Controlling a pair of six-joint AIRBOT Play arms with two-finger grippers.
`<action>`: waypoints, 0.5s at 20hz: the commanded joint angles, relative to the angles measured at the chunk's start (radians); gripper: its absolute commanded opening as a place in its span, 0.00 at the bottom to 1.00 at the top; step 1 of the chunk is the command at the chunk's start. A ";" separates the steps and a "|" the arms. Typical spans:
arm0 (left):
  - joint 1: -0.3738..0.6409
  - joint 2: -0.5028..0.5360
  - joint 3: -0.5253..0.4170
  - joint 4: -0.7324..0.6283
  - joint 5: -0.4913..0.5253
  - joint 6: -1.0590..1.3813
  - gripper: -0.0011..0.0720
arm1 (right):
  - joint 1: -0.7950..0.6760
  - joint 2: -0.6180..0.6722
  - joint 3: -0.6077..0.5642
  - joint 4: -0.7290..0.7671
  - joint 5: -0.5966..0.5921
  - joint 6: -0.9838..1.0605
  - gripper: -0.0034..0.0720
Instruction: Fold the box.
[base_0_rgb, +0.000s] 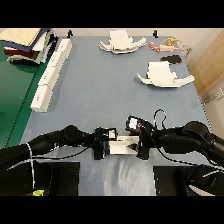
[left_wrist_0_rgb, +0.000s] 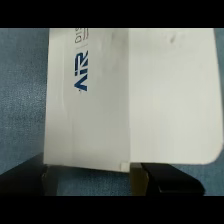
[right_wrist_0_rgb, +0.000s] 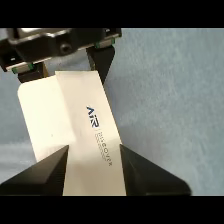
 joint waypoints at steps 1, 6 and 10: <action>0.001 0.001 -0.001 0.000 0.000 0.000 0.57 | 0.019 0.002 -0.001 -0.013 0.015 -0.104 0.75; 0.001 0.001 -0.001 0.000 0.000 0.000 0.57 | 0.065 -0.042 -0.001 -0.017 0.008 -0.166 0.76; 0.001 0.001 -0.001 0.000 0.000 0.000 0.57 | 0.082 -0.107 -0.001 -0.088 0.013 -0.168 0.76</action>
